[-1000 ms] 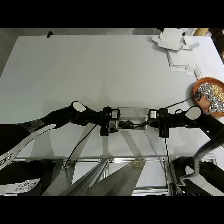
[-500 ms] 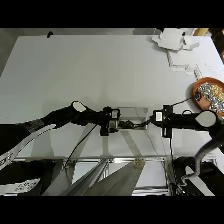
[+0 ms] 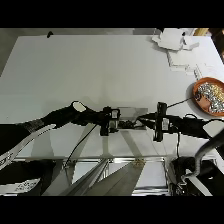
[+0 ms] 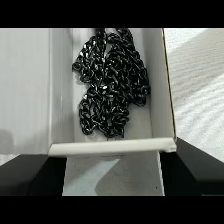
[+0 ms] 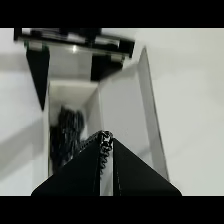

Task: Fold the box and place the chain.

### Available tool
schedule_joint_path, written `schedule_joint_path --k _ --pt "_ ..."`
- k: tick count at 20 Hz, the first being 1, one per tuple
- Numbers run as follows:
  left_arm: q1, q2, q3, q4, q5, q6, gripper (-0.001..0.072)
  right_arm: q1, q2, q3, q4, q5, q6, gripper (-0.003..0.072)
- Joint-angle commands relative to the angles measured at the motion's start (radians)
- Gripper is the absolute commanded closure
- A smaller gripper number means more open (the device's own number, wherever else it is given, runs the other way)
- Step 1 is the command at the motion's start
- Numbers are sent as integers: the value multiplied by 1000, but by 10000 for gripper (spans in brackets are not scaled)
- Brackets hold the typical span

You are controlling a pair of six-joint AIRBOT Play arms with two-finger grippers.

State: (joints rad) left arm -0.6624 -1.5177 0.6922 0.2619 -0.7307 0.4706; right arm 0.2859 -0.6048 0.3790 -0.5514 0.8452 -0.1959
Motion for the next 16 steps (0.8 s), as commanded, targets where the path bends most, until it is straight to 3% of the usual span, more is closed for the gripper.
schedule_joint_path --k 1,3,6,10,12,16 --pt "0 0 0 0 0 0 390 90 -37 1 230 -90 -104 667" --pt "0 0 0 0 0 0 390 124 -82 1 368 -91 -181 667" --pt "0 0 0 0 0 0 390 137 -156 1 342 -131 -167 667" --pt "0 0 0 0 0 0 390 137 -217 1 185 -132 -159 653" --pt "0 0 0 0 0 0 390 135 -216 1 86 -132 -122 547" --pt "0 0 0 0 0 0 390 135 -109 1 -117 -40 -81 547"
